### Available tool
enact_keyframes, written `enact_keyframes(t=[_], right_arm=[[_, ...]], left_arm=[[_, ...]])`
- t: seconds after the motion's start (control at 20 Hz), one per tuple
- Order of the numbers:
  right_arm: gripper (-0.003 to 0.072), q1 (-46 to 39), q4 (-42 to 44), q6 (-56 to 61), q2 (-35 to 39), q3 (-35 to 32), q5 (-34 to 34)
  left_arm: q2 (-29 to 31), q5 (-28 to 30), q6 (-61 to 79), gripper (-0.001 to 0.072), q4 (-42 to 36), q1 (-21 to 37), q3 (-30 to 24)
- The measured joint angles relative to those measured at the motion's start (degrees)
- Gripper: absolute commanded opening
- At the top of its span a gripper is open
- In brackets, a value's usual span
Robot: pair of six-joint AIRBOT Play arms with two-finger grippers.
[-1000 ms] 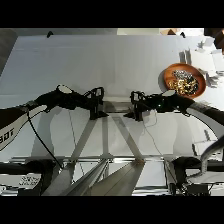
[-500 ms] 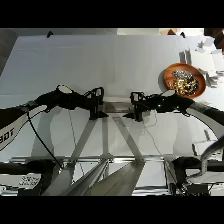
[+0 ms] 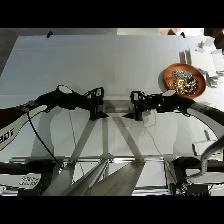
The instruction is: Fold the box and place the chain.
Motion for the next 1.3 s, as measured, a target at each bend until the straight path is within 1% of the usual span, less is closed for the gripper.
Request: enact_keyframes(t=[0.1,0.25,0.5,0.55,0.75,0.95,1.0,1.05,1.1,1.15,1.25,1.3], right_arm=[[0.0639,0.0,-0.7,0.1,0.3,0.0,-0.1],[0.0639,0.0,-4.9,1.1,0.6,0.0,-1.4],[0.0655,-0.1,-12.7,8.2,2.7,0.0,-2.6],[0.0684,-0.1,-14.2,9.9,3.6,0.0,-2.6],[0.0673,-0.1,-22.4,17.8,8.6,0.0,-2.7],[0.0656,-0.1,-34.9,30.4,15.7,0.0,-2.0],[0.0543,-0.1,-37.8,33.9,17.8,0.0,-1.3],[0.031,-0.1,-39.8,36.9,19.9,0.0,-0.4],[0.011,-0.1,-41.4,40.0,22.1,0.0,0.9],[0.0011,-0.1,-42.6,42.6,24.3,0.0,2.3],[0.0013,-0.1,-43.4,46.0,28.0,0.0,5.5],[0.0011,-0.1,-42.5,47.1,29.6,0.0,7.1]], left_arm=[[0.0,0.0,0.1,0.0277,0.0,0.0,0.0],[0.0,0.1,0.1,0.0277,0.0,0.0,0.0],[0.0,0.0,0.1,0.0277,0.0,0.0,0.0],[0.0,0.0,0.1,0.0277,0.0,0.0,0.0],[0.0,0.0,0.1,0.0277,0.0,0.0,0.0],[0.0,0.1,0.1,0.0277,0.0,0.0,0.0],[0.0,0.1,0.1,0.0277,0.0,0.0,0.0],[0.0,0.1,0.1,0.0277,0.0,0.0,0.0],[0.0,0.1,0.1,0.0277,0.0,0.0,0.0],[0.0,0.1,0.1,0.0277,0.0,0.0,0.0],[0.0,0.1,0.0,0.0277,0.0,0.0,0.0],[0.0,0.1,0.0,0.0277,0.0,0.0,0.0]])
